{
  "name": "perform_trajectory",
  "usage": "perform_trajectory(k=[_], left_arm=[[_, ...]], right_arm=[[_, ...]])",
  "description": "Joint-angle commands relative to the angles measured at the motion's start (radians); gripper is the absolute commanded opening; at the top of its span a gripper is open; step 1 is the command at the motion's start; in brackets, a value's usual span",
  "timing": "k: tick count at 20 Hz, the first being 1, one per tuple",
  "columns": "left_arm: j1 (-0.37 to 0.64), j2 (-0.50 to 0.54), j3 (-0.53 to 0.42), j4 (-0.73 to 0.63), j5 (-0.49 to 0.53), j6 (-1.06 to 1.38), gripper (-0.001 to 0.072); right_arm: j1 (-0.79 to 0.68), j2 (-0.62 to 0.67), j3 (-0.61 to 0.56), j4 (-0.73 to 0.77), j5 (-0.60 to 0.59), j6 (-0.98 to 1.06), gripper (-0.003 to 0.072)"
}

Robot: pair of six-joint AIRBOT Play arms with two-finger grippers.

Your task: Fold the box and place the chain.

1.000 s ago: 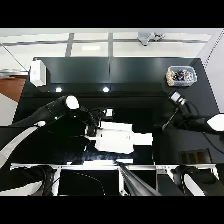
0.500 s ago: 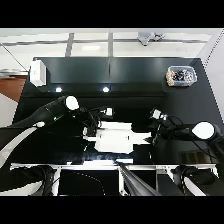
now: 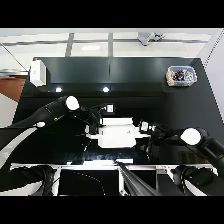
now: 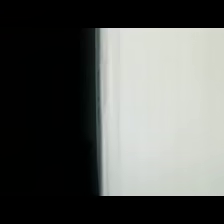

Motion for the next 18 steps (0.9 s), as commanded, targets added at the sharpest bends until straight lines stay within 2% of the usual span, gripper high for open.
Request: perform_trajectory(k=[1,6,10,14,18], left_arm=[[0.001,0.000,0.001,0.005,0.011,-0.002,0.0026],[0.000,0.000,0.001,0.005,0.008,-0.002,0.0026],[0.000,0.000,0.001,0.005,0.001,-0.002,0.0027],[0.000,0.000,0.001,0.004,-0.004,-0.002,0.0028],[0.000,0.000,0.001,0.005,-0.038,-0.002,0.0027]], right_arm=[[0.059,-0.031,-0.006,-0.009,-0.047,-0.019,0.0706],[0.098,-0.085,-0.007,0.011,-0.145,-0.023,0.0706],[0.171,-0.114,-0.007,0.029,-0.170,-0.076,0.0705],[0.199,-0.115,-0.005,0.029,-0.314,-0.079,0.0706],[0.198,-0.115,0.043,-0.025,-0.249,-0.079,0.0707]])
